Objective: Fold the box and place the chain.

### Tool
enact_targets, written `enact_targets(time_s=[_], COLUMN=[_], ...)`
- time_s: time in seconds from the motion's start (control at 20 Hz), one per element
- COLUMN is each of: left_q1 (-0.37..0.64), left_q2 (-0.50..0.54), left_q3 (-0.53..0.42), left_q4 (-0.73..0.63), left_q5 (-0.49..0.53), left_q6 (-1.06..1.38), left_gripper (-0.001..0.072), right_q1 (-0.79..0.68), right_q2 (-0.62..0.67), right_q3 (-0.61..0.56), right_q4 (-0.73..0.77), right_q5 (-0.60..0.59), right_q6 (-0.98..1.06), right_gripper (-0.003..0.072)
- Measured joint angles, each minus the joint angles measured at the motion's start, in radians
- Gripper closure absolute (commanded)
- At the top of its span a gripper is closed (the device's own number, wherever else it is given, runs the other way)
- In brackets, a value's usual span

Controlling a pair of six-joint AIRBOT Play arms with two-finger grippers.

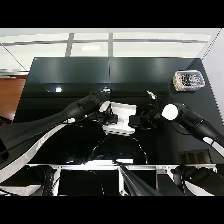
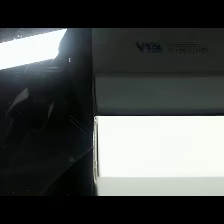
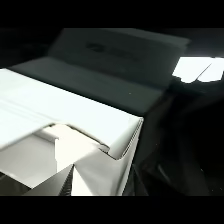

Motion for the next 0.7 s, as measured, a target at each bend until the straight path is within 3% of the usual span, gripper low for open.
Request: enact_targets(time_s=[0.15, 0.25, 0.4, 0.7], left_q1=[0.000, 0.000, 0.000, 0.000], left_q2=[0.000, 0.000, 0.000, 0.000], left_q3=[0.000, 0.000, 0.000, 0.000], left_q4=[0.000, 0.000, 0.000, 0.000], left_q5=[0.000, 0.000, -0.001, 0.000], left_q6=[0.000, 0.000, 0.001, 0.001], left_gripper=[0.0681, 0.0681, 0.0681, 0.0681], right_q1=[0.052, 0.092, 0.143, 0.184], right_q2=[-0.041, -0.081, -0.136, -0.183], right_q3=[0.070, 0.122, 0.177, 0.208], right_q4=[-0.122, -0.196, -0.277, -0.340], right_q5=[0.037, 0.077, 0.122, 0.155], right_q6=[0.137, 0.215, 0.319, 0.449], right_gripper=[0.0295, 0.0383, 0.0383, 0.0430])
